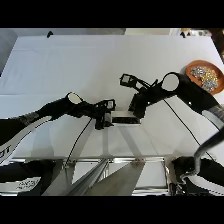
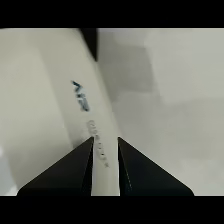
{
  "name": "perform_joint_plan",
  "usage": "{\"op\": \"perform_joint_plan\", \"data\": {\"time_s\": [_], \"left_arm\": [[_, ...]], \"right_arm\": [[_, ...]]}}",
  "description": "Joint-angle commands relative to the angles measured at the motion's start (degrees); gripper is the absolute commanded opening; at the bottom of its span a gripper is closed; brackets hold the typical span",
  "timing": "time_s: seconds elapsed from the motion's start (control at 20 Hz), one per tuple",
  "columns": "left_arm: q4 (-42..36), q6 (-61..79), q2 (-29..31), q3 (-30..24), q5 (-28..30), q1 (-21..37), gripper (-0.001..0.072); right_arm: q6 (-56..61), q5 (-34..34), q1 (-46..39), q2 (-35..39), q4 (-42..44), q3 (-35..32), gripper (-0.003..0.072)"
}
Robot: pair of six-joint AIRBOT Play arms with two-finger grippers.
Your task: Fold the box and place the chain.
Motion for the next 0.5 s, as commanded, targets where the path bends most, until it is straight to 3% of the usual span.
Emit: {"op": "perform_joint_plan", "data": {"time_s": [0.0,0.1,0.45], "left_arm": [[0.00,0.00,0.02,0.02,0.00,0.02,0.0334],[0.00,0.00,0.02,0.02,0.02,0.02,0.0334],[0.00,0.00,0.02,0.02,0.02,0.02,0.0334]], "right_arm": [[-3.72,2.23,2.71,2.38,1.18,-0.07,0.0161],[-3.93,2.47,4.17,2.93,1.16,-0.07,0.0203],[-3.87,2.78,7.19,2.99,-1.29,-0.20,0.0205]]}}
